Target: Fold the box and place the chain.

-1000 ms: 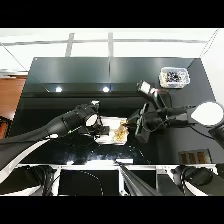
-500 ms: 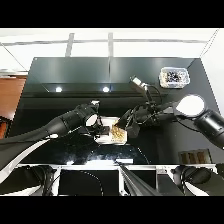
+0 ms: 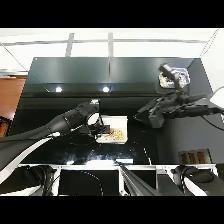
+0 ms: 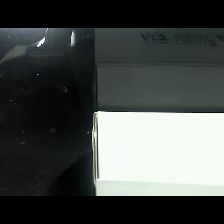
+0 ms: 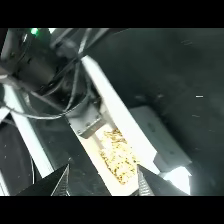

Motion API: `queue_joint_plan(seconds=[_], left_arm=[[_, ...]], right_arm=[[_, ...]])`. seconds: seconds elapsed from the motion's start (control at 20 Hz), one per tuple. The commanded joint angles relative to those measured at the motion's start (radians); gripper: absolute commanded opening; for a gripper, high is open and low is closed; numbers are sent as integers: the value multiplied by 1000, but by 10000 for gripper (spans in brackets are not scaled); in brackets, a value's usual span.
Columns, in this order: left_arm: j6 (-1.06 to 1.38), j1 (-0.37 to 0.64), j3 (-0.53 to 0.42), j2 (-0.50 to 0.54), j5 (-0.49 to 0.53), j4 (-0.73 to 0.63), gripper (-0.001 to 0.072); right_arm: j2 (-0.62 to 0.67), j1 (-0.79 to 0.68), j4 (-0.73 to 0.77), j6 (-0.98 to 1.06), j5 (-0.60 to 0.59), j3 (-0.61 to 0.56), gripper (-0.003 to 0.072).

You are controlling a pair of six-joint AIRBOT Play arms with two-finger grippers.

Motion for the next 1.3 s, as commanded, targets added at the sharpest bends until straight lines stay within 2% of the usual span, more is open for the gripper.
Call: queue_joint_plan(seconds=[0.0, 0.05, 0.1, 0.15, 0.3, 0.45, 0.55, 0.6, 0.65, 0.7, 0.75, 0.8, 0.85, 0.9, 0.95, 1.0, 1.1, 1.25], left_arm=[[-34, 0, 30, 1, 17, 22, 57], [-35, 0, 30, 1, 16, 18, 204], [-34, 0, 36, 2, 14, 11, 448], [-17, 1, 53, 5, -2, 2, 523], [256, 1, 125, 63, -108, 28, 523], [540, 41, 128, 216, -249, 115, 523], [614, 160, 65, 332, -332, 272, 523], [628, 258, 15, 384, -299, 256, 523], [670, 384, -49, 432, -224, 130, 523], [782, 502, -117, 462, -134, -77, 523], [975, 608, -189, 475, -64, -329, 523], [1249, 693, -261, 471, -37, -584, 522], [1538, 742, -321, 461, -32, -755, 523], [1768, 760, -365, 452, -26, -832, 563], [1974, 755, -397, 444, -23, -846, 713], [2147, 735, -414, 434, -20, -827, 714], [2428, 670, -430, 406, 51, -784, 713], [2559, 559, -426, 317, 139, -789, 713]], right_arm=[[56, -85, -9, 16, 48, 6, 501], [56, -85, -9, 16, 42, 5, 501], [56, -85, -8, 16, 35, 5, 501], [56, -85, -9, 16, 34, 5, 501], [56, -86, -9, 20, 35, 5, 501], [56, -85, -9, 20, 35, 5, 501], [56, -85, -24, 20, 33, 5, 501], [56, -85, -40, 20, 27, 5, 501], [56, -85, -56, 20, 23, 5, 501], [56, -85, -61, 20, 23, 5, 501], [56, -85, -60, 20, 23, 5, 501], [56, -83, -60, 20, 24, 5, 501], [56, -79, -60, 20, 23, 5, 501], [56, -79, -57, 20, 24, 5, 501], [56, -79, -57, 20, 25, 5, 501], [56, -79, -57, 20, 25, 5, 501], [56, -79, -56, 20, 25, 5, 500], [55, -79, -57, 20, 23, 5, 500]])
